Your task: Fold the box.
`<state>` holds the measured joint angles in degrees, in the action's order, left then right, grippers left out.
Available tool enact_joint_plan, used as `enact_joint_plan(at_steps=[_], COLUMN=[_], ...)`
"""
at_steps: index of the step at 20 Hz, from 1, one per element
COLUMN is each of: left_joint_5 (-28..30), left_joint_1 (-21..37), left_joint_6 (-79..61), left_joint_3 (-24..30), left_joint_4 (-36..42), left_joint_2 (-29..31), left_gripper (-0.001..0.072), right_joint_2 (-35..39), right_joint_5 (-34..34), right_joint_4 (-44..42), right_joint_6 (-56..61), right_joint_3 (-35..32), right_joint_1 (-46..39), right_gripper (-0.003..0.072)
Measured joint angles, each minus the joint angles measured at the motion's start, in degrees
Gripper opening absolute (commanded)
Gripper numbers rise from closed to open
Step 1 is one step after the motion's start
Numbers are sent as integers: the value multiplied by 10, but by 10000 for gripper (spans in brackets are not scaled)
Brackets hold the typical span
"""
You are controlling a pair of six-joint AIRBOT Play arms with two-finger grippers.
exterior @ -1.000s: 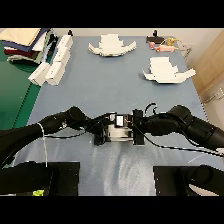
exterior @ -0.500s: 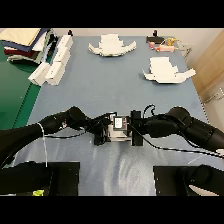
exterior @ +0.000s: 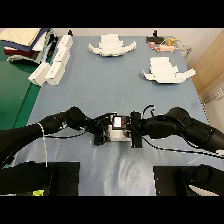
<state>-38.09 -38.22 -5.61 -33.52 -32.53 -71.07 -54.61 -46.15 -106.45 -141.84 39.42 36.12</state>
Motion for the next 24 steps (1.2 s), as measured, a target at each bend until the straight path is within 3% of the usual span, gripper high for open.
enact_joint_plan(at_steps=[6,8,13,14,15,19,24], left_joint_5=[0,0,0,0,0,0,0], left_joint_1=[0,0,0,0,0,0,0], left_joint_6=[0,0,1,1,1,1,1], left_joint_3=[0,0,0,0,0,0,0], left_joint_4=[0,0,0,0,0,0,0], left_joint_2=[0,0,0,0,0,0,0], left_gripper=[522,522,522,522,522,522,522], right_joint_2=[0,0,14,19,23,31,54], right_joint_5=[-29,-38,-43,-40,-37,-7,94], right_joint_4=[-1,-2,-1,1,2,-28,-125], right_joint_6=[29,34,54,64,78,135,163], right_joint_3=[0,0,6,8,9,0,-62], right_joint_1=[0,0,0,0,0,-2,-1], right_gripper=[151,248,248,196,2,3,3])
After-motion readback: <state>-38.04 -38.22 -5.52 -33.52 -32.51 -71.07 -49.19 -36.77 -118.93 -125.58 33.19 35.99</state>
